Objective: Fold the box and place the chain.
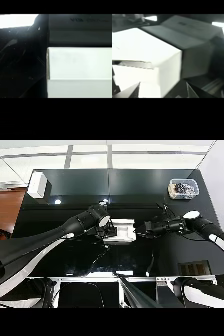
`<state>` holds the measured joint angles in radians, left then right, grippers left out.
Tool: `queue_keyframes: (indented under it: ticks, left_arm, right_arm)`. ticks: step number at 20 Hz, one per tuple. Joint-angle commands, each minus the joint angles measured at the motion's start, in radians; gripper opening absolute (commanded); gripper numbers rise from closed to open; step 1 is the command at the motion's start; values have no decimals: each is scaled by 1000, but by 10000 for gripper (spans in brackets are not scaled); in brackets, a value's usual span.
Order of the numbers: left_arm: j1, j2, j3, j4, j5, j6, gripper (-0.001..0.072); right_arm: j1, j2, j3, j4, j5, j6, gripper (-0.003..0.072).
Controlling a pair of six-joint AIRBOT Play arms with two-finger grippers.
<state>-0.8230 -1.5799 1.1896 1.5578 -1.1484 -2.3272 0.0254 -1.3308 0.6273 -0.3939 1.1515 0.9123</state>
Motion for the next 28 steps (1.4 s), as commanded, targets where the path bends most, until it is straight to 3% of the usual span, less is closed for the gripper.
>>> queue_keyframes:
  ticks: [1, 2, 6, 17, 28]
  left_arm:
    - [0, 0, 0, 0, 0, 0, 28]
    - [0, 0, 0, 0, 0, 0, 28]
    - [0, 0, 0, 0, 0, 0, 28]
    - [0, 0, 0, 0, 1, 0, 28]
    - [0, 0, 0, 0, 1, 0, 28]
  right_arm:
    - [40, 0, 14, 43, 10, -3, 464]
    - [59, 0, 19, 42, -3, -3, 426]
    - [145, 0, 74, -36, -74, 98, 414]
    - [334, 0, 266, -531, -113, 560, 407]
    - [395, 0, 297, -646, -78, 703, 406]
